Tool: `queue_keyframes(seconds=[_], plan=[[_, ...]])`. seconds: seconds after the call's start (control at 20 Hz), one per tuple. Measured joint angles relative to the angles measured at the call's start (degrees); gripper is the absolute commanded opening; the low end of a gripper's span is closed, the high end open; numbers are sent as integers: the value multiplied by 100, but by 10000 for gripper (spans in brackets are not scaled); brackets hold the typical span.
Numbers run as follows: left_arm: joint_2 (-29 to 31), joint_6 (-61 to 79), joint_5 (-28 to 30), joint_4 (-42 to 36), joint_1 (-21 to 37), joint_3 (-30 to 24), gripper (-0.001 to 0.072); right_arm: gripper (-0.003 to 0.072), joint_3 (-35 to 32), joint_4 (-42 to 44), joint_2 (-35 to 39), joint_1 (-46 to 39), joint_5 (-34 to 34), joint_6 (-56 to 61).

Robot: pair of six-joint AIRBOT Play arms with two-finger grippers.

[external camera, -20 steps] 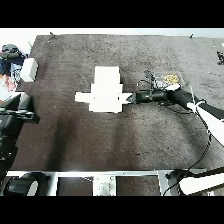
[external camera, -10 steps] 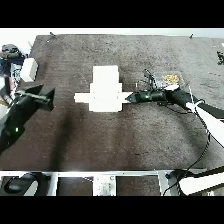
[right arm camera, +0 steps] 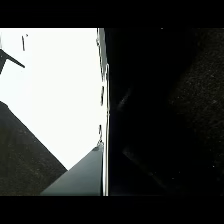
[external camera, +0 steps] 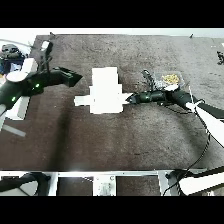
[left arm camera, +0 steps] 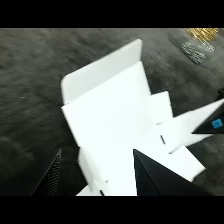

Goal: Fold the box and place the chain.

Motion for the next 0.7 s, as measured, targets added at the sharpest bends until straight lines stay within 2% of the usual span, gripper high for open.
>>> queue_keyframes(seconds=[0.15, 0.3, 0.5, 0.7], plan=[[-1102, -603, -953, 590, 0, 1261, 500, 8, 0, 2, 0, 0, -11, -2], [-1912, -1086, -1600, 1025, 0, 2282, 501, 8, 0, 2, 0, 0, -13, -2], [-2743, -1445, -2295, 1355, 0, 3305, 500, 8, 0, 4, 0, 0, -15, -4], [-3377, -1665, -2710, 1480, 0, 4009, 499, 8, 0, 4, 0, 0, -15, -7]])
